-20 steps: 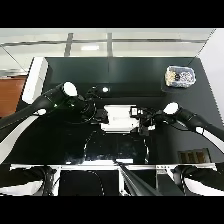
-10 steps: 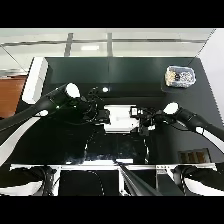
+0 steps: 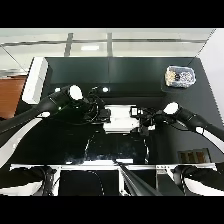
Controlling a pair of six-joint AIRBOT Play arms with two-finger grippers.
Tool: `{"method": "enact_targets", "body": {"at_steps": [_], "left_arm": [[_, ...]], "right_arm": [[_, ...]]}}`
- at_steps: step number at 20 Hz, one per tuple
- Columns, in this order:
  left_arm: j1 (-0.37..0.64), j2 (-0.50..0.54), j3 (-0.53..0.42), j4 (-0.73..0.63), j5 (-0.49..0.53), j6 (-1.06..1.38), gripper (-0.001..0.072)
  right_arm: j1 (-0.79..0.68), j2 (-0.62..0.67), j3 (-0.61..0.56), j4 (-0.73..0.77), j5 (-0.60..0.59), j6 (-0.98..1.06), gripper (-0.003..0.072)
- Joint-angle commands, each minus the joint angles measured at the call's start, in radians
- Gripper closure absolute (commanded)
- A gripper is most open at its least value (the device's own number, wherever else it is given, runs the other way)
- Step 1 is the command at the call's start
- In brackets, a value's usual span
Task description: Fold the box and place the chain.
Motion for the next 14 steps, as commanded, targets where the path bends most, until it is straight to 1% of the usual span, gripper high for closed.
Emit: {"method": "enact_targets", "body": {"at_steps": [1, 3, 7, 9, 11, 14], "left_arm": [[-0.008, 0.000, 0.000, 0.034, 0.014, -0.048, 0.0309], [-0.018, 0.000, 0.000, 0.068, 0.027, -0.092, 0.0309], [-0.080, 0.000, 0.000, 0.256, 0.043, -0.256, 0.0309], [-0.119, 0.000, 0.003, 0.297, 0.071, -0.317, 0.0310], [-0.163, -0.004, 0.028, 0.375, 0.067, -0.400, 0.0310], [-0.227, -0.023, 0.098, 0.497, 0.014, -0.504, 0.0310]], "right_arm": [[0.001, 0.000, 0.000, 0.000, 0.000, -0.001, 0.0550], [0.001, 0.000, 0.000, 0.000, 0.000, -0.001, 0.0550], [0.001, 0.000, 0.000, 0.000, 0.000, -0.001, 0.0550], [0.001, 0.000, 0.000, 0.000, 0.000, -0.001, 0.0550], [0.001, 0.000, 0.000, 0.000, 0.000, -0.001, 0.0550], [0.001, 0.000, 0.000, 0.000, 0.000, -0.001, 0.0550]]}}
